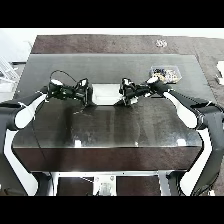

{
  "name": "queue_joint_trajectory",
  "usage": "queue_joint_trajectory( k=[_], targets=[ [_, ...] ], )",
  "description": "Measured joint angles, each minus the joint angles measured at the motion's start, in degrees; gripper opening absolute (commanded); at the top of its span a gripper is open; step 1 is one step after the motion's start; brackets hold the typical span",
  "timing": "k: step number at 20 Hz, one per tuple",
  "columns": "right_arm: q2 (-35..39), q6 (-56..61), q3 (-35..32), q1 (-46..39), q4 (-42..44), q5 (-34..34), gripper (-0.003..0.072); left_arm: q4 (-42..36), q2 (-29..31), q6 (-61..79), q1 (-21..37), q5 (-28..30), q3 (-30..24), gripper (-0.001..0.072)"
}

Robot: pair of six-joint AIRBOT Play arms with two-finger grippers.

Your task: Fold the box and place the chain.

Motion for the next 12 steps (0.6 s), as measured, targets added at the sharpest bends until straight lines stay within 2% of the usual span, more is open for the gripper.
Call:
queue_joint_trajectory(
  k=[8, 9, 10, 12],
  targets=[
    [0.0, 0.0, 0.0, 0.0, 0.0, 0.0, 0.0473, 0.0, 0.0, 0.0, 0.0, 0.0, 0.0, 0.0411],
    [0.0, 0.0, 0.0, 0.0, 0.0, 0.0, 0.0609, 0.0, 0.0, 0.0, 0.0, 0.0, 0.0, 0.0411],
    [0.0, -0.1, 0.0, 0.0, -0.2, 0.2, 0.0701, 0.0, 0.0, 0.0, 0.0, 0.0, 0.0, 0.0411],
    [0.1, -0.2, -0.1, -0.2, -0.2, 0.5, 0.0708, 0.0, 0.0, 0.0, 0.0, 0.0, 0.0, 0.0411]
  ],
)
